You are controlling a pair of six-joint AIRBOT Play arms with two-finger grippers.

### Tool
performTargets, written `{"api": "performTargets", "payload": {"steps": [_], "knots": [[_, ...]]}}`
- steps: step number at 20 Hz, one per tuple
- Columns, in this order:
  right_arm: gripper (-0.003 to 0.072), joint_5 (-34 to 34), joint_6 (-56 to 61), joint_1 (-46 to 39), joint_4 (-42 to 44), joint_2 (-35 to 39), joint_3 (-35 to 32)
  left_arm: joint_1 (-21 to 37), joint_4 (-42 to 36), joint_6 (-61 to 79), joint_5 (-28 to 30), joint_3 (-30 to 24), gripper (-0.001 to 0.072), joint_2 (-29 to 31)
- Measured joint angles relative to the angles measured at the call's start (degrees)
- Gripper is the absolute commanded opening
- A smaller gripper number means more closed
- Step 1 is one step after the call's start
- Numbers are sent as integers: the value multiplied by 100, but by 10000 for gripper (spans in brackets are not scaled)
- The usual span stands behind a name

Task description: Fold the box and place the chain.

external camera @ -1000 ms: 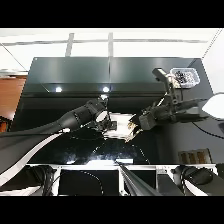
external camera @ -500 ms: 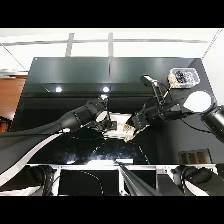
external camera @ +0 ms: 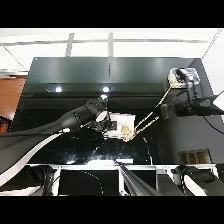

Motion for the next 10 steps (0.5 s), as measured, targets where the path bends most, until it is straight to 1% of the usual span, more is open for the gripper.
{"api": "performTargets", "payload": {"steps": [1,3,5,6,8,10], "knots": [[712,-389,28,-210,-144,-7,-142,0,0,0,0,0,31,0],[711,-1202,315,-522,-319,-260,-306,0,0,2,0,0,32,0],[710,-1906,855,-691,-437,-817,-247,0,0,2,-2,0,31,0],[710,-2188,1165,-748,-483,-1191,-116,0,0,2,0,0,32,0],[704,-2546,1773,-807,-533,-1978,286,0,0,2,0,0,32,0],[702,-2728,2332,-841,-562,-2741,774,0,0,0,0,0,31,0]]}}
